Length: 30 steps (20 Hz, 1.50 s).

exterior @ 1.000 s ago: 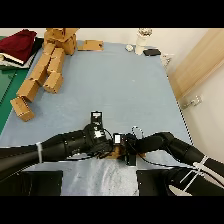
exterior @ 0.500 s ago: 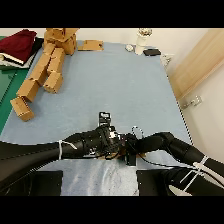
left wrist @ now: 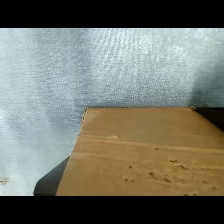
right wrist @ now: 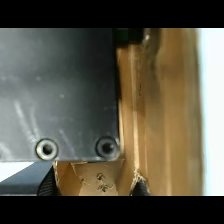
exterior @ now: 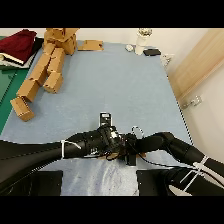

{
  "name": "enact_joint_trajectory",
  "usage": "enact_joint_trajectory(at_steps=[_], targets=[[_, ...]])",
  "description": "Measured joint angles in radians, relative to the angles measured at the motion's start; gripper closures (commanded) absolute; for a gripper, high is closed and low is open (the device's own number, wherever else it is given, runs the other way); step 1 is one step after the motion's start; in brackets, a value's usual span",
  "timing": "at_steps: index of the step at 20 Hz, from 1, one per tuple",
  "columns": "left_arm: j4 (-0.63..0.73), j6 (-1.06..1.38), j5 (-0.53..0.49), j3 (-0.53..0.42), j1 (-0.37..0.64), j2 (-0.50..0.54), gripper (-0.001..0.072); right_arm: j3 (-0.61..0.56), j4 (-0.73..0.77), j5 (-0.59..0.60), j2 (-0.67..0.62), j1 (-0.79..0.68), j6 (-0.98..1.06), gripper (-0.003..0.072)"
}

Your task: Fold the box.

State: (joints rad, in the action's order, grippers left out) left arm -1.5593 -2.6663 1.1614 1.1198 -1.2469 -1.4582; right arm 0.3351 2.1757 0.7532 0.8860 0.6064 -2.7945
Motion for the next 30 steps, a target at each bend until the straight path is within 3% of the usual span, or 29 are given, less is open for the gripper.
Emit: enact_joint_trajectory(at_steps=[6, 8, 30], targets=[[0.009, -0.003, 0.000, 0.000, 0.001, 0.000, 0.0692, 0.000, 0.000, 0.000, 0.000, 0.000, 0.000, 0.0182], [0.015, -0.005, -0.003, 0.000, 0.001, 0.000, 0.0160, 0.000, 0.000, 0.000, 0.000, 0.000, 0.000, 0.0181], [0.076, 0.007, 0.011, 0.002, 0.008, 0.042, 0.0144, 0.001, -0.001, 0.000, 0.000, 0.000, -0.001, 0.0181]])
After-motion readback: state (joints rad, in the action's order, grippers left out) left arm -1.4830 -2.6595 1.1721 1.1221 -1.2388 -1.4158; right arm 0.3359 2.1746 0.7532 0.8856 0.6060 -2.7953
